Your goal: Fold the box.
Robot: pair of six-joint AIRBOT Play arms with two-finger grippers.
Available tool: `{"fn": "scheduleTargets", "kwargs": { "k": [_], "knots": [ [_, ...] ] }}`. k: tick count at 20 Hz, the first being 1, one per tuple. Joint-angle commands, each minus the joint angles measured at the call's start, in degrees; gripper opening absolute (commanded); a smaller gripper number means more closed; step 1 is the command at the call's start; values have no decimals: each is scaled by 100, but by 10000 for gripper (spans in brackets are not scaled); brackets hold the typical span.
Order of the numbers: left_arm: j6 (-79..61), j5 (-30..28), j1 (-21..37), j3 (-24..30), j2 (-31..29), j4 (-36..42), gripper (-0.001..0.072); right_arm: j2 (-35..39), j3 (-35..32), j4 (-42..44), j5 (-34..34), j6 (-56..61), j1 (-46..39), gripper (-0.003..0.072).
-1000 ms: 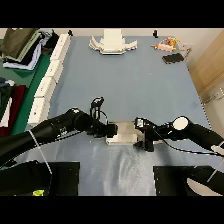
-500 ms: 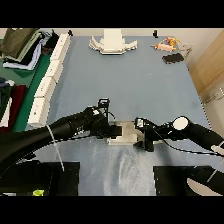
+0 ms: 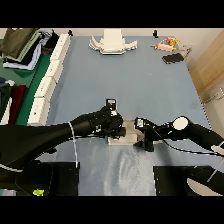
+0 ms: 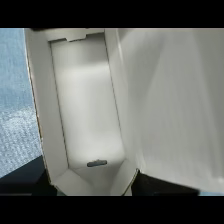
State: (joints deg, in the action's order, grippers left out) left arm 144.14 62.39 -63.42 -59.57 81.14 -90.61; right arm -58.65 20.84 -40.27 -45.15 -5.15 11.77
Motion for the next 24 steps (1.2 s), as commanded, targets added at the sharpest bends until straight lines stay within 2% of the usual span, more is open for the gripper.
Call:
{"fn": "scheduleTargets", "kwargs": {
  "k": [1, 2, 3, 5, 6, 14, 15, 16, 17, 24],
  "knots": [
    [151, 179, -83, -109, 164, -98, 354, 4, 4, 0, 0, 0, 0, 504],
    [240, 188, -90, -109, 188, -98, 353, 4, 4, 0, 0, 0, 0, 504],
    [391, 205, -90, -109, 203, -96, 280, 4, 4, 0, 0, 0, 0, 504],
    [664, 219, -90, -109, 210, -98, 223, 4, 4, 0, 0, 0, 0, 504],
    [667, 201, -90, -109, 210, -109, 17, 4, 4, 0, 0, 0, 0, 504],
    [669, 201, -90, -109, 208, -68, 17, 4, 4, 0, 0, 0, 0, 504],
    [632, 175, -90, -109, 208, -70, 86, 4, 4, 0, 0, 0, 0, 504],
    [529, 160, -90, -120, 197, -33, 447, 4, 4, 2, 0, -2, 0, 504],
    [533, 219, -90, -173, 195, -28, 607, 4, 4, 2, 0, 0, 0, 504],
    [-61, 1126, -55, -872, 50, -120, 610, 4, 4, 2, 0, 0, 0, 504]
  ]
}}
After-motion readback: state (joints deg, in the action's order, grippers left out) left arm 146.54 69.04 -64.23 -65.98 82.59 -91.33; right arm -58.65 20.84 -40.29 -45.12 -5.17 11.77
